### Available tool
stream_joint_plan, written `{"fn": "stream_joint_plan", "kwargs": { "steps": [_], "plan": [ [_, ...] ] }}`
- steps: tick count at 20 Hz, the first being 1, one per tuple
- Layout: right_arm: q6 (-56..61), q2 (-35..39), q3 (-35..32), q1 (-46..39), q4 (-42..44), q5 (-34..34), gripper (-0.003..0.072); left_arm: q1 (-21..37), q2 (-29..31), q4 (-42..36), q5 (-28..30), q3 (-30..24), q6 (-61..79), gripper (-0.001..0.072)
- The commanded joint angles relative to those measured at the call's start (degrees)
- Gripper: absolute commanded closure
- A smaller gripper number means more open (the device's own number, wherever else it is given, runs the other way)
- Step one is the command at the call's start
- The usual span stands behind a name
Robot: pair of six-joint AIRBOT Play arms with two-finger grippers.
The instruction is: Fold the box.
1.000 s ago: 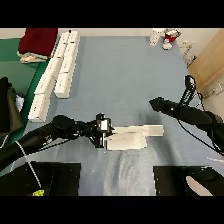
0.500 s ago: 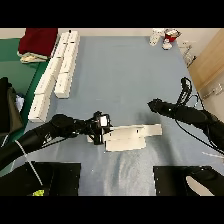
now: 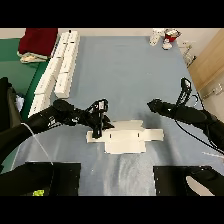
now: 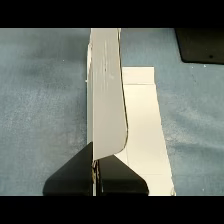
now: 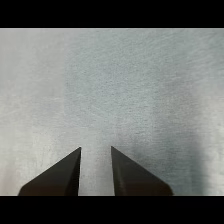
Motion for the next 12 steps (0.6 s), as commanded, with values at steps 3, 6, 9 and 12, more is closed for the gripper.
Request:
{"fn": "stream_joint_plan", "kwargs": {
  "steps": [3,6,9,12],
  "plan": [
    [0.0,0.0,0.0,0.0,0.0,0.0,0.0387,0.5,-2.8,0.4,-1.8,1.5,-0.6,0.0698],
    [0.0,0.0,0.0,0.0,0.0,0.0,0.0387,0.5,-2.8,0.5,-1.3,1.4,-0.7,0.0698],
    [0.0,0.0,0.0,0.0,0.0,-0.1,0.0387,0.4,-3.3,1.2,-1.3,1.3,-2.0,0.0698],
    [0.0,0.0,0.0,0.0,0.0,-0.2,0.0387,0.4,-5.0,1.6,-1.5,1.3,-2.5,0.0698]
  ]
}}
